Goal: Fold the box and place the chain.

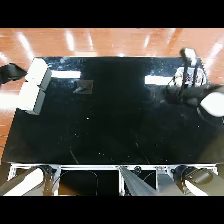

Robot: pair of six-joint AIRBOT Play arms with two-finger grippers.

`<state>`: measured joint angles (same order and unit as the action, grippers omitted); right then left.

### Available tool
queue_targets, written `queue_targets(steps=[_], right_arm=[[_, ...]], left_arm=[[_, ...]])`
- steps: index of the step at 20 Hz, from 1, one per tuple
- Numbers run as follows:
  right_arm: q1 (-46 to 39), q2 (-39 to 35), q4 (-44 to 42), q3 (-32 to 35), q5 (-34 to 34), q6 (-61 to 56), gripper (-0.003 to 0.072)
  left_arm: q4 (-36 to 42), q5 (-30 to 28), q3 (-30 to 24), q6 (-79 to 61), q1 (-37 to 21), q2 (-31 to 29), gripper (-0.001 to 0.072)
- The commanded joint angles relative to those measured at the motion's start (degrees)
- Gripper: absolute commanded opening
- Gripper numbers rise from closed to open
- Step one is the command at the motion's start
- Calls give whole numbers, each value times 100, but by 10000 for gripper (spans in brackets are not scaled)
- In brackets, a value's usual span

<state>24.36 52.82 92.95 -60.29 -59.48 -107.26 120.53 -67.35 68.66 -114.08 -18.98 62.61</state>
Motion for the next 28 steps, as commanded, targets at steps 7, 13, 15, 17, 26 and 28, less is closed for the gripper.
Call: queue_targets(steps=[7,13,15,17,26,28], right_arm=[[-540,518,1167,409,-1056,-337,27],[-614,518,1209,970,-879,-398,27],[-614,520,1209,970,-881,-396,27],[-614,520,1209,970,-881,-396,27],[-614,520,1209,970,-881,-398,27],[-614,520,1209,970,-881,-398,27]], left_arm=[[-1928,734,-2691,2380,3733,-1755,611],[-2087,898,-2691,2474,3759,-1718,610],[-2085,898,-2693,2476,3762,-1718,610],[-2087,938,-2693,2474,3762,-1718,610],[-2083,946,-2693,2474,3762,-1709,610],[-2083,960,-2693,2474,3762,-1709,610]])
